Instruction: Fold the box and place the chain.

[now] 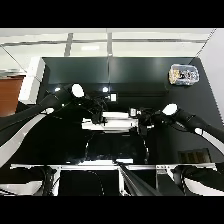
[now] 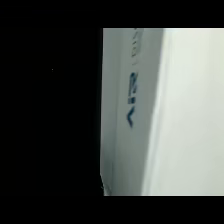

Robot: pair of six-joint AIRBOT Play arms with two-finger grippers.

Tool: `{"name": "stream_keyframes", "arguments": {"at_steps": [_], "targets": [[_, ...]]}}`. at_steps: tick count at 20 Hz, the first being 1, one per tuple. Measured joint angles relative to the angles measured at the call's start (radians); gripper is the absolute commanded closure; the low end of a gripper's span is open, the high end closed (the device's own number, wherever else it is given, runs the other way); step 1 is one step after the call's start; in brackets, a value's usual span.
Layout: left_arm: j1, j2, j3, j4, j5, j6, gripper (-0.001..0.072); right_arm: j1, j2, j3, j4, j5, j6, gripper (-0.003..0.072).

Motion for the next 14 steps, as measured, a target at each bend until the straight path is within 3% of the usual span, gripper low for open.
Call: {"name": "stream_keyframes", "arguments": {"at_steps": [2, 6, 9, 11, 14], "targets": [[0.0, 0.011, 0.042, 0.047, -0.027, -0.088, 0.0012, 0.0, 0.0, 0.0, 0.0, -0.008, 0.0, 0.0221], [0.003, 0.074, 0.108, 0.263, -0.122, -0.364, 0.0027, 0.0, 0.0, 0.0, 0.0, -0.019, 0.0, 0.0221], [0.035, 0.141, 0.126, 0.404, -0.195, -0.59, 0.0265, 0.0, 0.0, 0.0, 0.002, -0.023, 0.002, 0.0221], [0.08, 0.182, 0.122, 0.435, -0.239, -0.715, 0.0665, 0.0, 0.0, 0.0, 0.002, -0.024, 0.003, 0.0221], [0.163, 0.241, 0.074, 0.366, -0.291, -0.815, 0.0688, 0.0, 0.0, 0.0, 0.003, -0.025, 0.006, 0.0221]]}}
